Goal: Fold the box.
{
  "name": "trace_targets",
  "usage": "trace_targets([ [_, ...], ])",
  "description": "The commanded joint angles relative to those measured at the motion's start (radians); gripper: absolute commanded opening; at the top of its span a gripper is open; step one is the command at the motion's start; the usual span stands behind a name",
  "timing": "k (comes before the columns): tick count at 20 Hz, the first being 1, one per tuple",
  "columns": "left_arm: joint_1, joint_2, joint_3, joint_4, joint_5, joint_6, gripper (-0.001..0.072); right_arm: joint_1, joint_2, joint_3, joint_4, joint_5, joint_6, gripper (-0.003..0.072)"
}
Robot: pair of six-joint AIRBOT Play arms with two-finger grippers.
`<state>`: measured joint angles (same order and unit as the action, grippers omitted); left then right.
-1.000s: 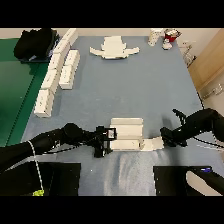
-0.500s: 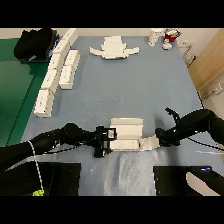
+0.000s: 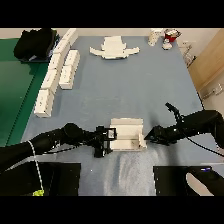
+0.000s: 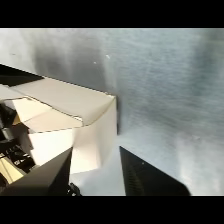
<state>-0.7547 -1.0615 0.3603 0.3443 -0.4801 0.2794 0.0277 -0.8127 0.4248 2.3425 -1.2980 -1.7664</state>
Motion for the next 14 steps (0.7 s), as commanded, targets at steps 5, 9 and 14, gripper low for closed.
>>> trace_targets([
  [5,0.000,0.000,0.001,0.000,0.000,0.000,0.0475,0.196,0.020,0.000,-0.057,0.182,0.056,0.0493],
  [9,0.000,0.000,0.001,0.000,0.000,0.000,0.0475,0.390,0.009,0.035,-0.240,0.272,0.294,0.0493],
  [14,0.000,0.000,0.001,0.000,0.000,0.000,0.0475,0.647,-0.106,0.183,-0.503,0.256,0.595,0.0493],
])
